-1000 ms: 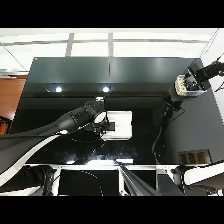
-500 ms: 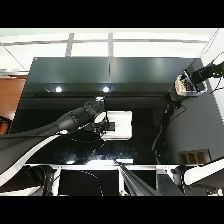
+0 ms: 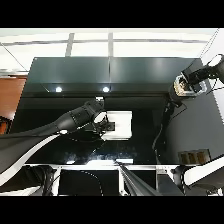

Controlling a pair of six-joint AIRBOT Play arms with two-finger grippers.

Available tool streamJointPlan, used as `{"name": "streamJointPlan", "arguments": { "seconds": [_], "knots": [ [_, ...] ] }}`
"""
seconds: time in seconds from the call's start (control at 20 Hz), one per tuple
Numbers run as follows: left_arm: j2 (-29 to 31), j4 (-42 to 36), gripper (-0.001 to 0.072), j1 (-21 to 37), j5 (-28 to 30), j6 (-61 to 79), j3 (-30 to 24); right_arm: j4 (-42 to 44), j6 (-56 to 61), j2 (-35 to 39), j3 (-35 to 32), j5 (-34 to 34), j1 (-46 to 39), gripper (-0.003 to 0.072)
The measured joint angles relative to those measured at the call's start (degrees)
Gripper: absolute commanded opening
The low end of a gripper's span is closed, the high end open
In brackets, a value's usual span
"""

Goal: Fold the box and place the chain.

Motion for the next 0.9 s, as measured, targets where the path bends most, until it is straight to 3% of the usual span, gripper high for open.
{"name": "streamJointPlan", "arguments": {
  "seconds": [0.35, 0.9],
  "knots": [
    [0.0, 0.0, 0.0030, 0.2, 0.1, 0.0, 0.0, 1.0, -14.0, 4.4, -0.1, 2.1, -0.3, 0.0017],
    [0.0, -0.1, 0.0031, 0.2, 0.0, 0.0, 0.0, 3.9, -32.2, 26.6, 0.3, 1.7, -0.7, 0.0014]
  ]
}}
